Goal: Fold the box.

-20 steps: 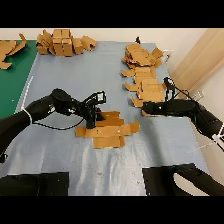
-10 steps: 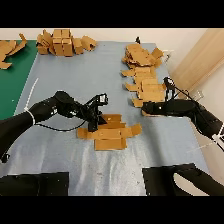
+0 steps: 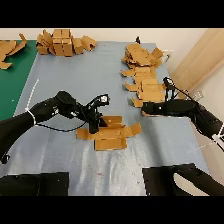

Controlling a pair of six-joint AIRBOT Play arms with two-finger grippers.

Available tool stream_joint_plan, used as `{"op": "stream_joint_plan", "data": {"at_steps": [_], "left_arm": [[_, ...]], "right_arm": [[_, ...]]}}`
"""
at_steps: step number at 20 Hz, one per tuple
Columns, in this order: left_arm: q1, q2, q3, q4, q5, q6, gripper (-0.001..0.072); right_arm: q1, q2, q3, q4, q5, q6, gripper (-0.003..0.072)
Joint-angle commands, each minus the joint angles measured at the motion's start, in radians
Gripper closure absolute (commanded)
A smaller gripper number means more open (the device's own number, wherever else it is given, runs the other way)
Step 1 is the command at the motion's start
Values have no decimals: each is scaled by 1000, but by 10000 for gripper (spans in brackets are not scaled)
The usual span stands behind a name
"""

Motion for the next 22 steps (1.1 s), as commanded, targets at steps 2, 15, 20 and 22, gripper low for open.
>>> {"op": "stream_joint_plan", "data": {"at_steps": [2, 15, 20, 22], "left_arm": [[-3, 0, 35, 41, 10, -34, 698], [-5, -2, 37, 55, 7, -43, 697], [-5, -2, 37, 55, 11, -43, 697], [-5, -2, 37, 55, 10, -43, 697]], "right_arm": [[1, 0, 1, -4, 0, -10, 682], [151, 22, 1, 140, -85, -183, 683], [260, -89, -59, 26, -131, -78, 683], [260, -143, -60, 25, -130, -79, 683]]}}
